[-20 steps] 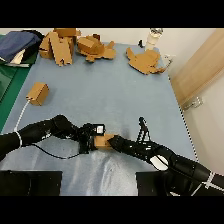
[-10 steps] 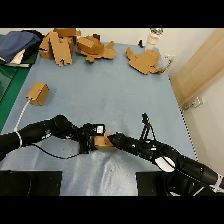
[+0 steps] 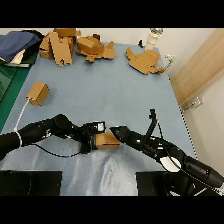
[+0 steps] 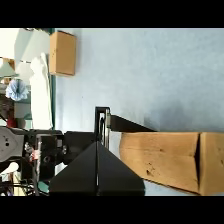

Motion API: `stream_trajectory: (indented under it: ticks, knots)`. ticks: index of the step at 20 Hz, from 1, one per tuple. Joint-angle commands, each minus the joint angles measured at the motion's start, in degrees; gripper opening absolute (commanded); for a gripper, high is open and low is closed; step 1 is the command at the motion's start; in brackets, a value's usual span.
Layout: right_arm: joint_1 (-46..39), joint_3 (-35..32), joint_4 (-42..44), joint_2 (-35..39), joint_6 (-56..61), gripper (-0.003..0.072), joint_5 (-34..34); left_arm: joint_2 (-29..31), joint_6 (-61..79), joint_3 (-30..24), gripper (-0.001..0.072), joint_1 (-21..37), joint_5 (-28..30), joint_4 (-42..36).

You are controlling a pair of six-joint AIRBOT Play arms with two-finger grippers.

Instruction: Fold the box.

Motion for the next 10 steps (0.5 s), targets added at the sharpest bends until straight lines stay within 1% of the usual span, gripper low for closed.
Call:
stream_trajectory:
  ticks: [1,3,5,7,10]
  knots:
    - [-2.16,0.07,-0.92,4.0,-0.02,0.0004,-0.76,2.29,-18.78,3.37,0.0175,0.74,2.84,7.61]
    - [-4.09,0.07,-2.1,7.96,-0.02,0.0004,-1.2,4.55,-28.92,5.4,0.0175,3.04,2.89,17.05]
    - [-6.56,0.04,-3.63,11.91,0.0,0.0005,-1.18,5.44,-36.59,6.84,0.0175,7.39,3.19,23.93]
    - [-9.01,0.04,-4.37,14.91,-0.02,0.0004,-0.74,5.44,-44.15,7.76,0.0175,13.66,3.34,27.02]
    - [-11.34,0.04,-5.35,17.31,-0.02,0.0005,3.82,5.44,-46.29,7.82,0.0175,24.06,3.54,27.1]
